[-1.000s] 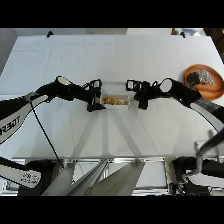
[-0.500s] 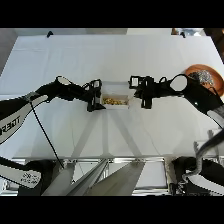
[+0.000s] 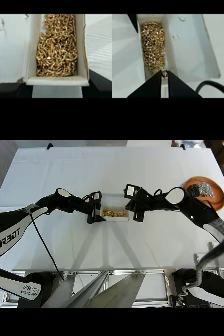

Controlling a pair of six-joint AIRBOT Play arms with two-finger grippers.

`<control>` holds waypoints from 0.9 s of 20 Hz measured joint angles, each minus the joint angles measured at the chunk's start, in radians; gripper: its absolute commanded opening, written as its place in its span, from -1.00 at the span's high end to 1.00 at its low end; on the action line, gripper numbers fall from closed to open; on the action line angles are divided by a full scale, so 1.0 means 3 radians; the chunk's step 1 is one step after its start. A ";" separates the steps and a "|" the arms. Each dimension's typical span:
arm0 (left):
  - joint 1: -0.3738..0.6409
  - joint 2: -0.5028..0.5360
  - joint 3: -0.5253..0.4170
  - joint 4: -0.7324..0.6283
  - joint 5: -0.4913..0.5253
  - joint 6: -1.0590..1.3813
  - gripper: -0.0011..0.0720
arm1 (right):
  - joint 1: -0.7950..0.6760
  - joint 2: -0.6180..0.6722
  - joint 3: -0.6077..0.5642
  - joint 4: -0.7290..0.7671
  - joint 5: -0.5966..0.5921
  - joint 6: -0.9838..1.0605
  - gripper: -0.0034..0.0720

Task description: Fold the box and place the chain.

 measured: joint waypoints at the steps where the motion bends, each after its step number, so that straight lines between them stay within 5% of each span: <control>1: 0.0000 0.0000 0.0000 -0.0001 -0.0001 0.0000 0.58 | 0.0011 -0.0036 0.0000 0.0010 -0.0009 0.0037 0.88; 3: 0.0000 0.0000 0.0000 0.0000 -0.0001 0.0000 0.58 | 0.0023 -0.0075 0.0000 0.0013 -0.0008 0.0086 0.80; 5: 0.0000 0.0000 0.0000 -0.0001 -0.0001 0.0000 0.58 | 0.0029 -0.0092 0.0000 0.0013 0.0033 0.0127 0.27; 12: 0.0000 0.0000 0.0000 0.0000 0.0000 0.0000 0.58 | 0.0033 -0.0102 0.0183 0.0008 0.0731 0.0326 0.24; 18: 0.0000 0.0000 0.0000 0.0000 -0.0001 0.0000 0.58 | -0.0125 -0.0154 0.1133 -0.0045 0.1280 0.1212 0.23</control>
